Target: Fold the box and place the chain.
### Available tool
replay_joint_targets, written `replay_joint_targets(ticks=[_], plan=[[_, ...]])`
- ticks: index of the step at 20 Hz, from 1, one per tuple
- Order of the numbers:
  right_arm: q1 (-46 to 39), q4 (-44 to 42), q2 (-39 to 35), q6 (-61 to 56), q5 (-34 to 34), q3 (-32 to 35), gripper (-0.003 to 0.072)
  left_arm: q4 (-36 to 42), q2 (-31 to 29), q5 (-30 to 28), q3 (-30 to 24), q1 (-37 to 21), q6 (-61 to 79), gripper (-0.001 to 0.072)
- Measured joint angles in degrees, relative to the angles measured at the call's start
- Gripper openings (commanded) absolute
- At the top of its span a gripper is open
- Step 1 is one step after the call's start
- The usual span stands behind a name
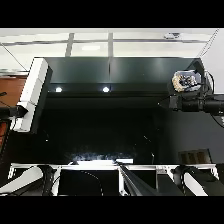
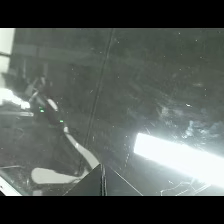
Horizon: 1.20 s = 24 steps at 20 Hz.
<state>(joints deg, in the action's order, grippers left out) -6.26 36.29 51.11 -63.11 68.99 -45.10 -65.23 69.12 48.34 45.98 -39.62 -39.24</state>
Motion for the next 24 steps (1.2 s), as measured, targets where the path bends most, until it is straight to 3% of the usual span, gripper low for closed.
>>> replay_joint_targets(ticks=[5,6,7,8,12,16,20,24], plan=[[0.0,0.0,0.0,0.1,1.1,-0.2,0.0016,-0.3,-5.8,7.1,6.0,0.9,-2.3,0.0707],[0.0,0.0,0.0,0.5,1.9,-0.2,0.0016,-0.2,-7.3,8.1,7.2,1.5,-3.6,0.0636],[0.0,0.0,-0.1,1.0,2.8,-0.4,0.0015,0.6,-9.0,8.7,8.4,2.6,-5.1,0.0374],[0.0,0.0,-0.3,1.2,3.6,-0.5,0.0016,1.6,-10.5,9.3,9.3,3.8,-6.6,0.0022],[0.0,0.4,-4.3,0.3,6.8,-1.4,0.0014,6.0,-15.7,12.4,10.9,13.2,-11.5,0.0021],[0.0,8.3,-12.9,-0.6,6.1,-1.2,0.0014,7.9,-22.3,11.8,7.0,29.0,-15.8,0.0021],[0.0,18.5,-20.0,-2.1,-3.0,5.0,0.0015,8.4,-30.9,2.1,-3.3,41.4,-18.3,0.0025],[0.0,23.5,-22.5,-2.8,-15.8,13.2,0.0018,8.4,-35.1,-4.4,-11.2,45.4,-19.3,0.0026]])
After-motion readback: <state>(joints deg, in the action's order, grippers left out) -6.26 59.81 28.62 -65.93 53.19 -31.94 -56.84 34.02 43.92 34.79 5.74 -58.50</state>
